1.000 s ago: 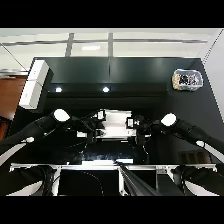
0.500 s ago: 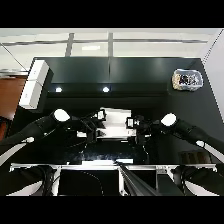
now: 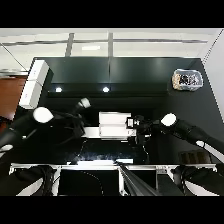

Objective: Fold the box and place the chain.

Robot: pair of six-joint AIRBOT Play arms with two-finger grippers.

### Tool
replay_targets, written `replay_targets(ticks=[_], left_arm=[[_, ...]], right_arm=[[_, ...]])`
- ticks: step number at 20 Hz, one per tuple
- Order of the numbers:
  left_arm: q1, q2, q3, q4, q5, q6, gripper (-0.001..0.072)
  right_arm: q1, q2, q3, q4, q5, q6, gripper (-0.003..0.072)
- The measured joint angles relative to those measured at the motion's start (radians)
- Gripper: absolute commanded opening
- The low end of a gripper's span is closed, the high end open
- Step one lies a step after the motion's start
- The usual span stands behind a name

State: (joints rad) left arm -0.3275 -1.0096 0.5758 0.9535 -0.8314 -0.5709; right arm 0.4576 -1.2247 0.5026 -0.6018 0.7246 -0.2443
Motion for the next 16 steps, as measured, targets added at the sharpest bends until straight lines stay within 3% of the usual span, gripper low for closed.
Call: replay_targets(ticks=[3, 7, 12, 16], left_arm=[[0.195, 0.034, -0.005, 0.068, -0.088, -0.357, 0.0033], [0.375, -0.009, -0.049, 0.057, -0.178, -0.643, 0.0034], [0.429, -0.156, -0.103, -0.122, -0.23, -0.66, 0.0033], [0.374, -0.263, -0.116, -0.301, -0.254, -0.521, 0.0032]], right_arm=[[0.0, 0.0, 0.0, 0.0, 0.0, 0.0, 0.0479], [0.0, 0.0, 0.0, 0.0, 0.0, 0.0, 0.0479], [0.0, 0.0, 0.0, 0.0, 0.0, 0.0, 0.0479], [0.0, 0.0, 0.0, 0.0, 0.0, 0.0, 0.0479]])
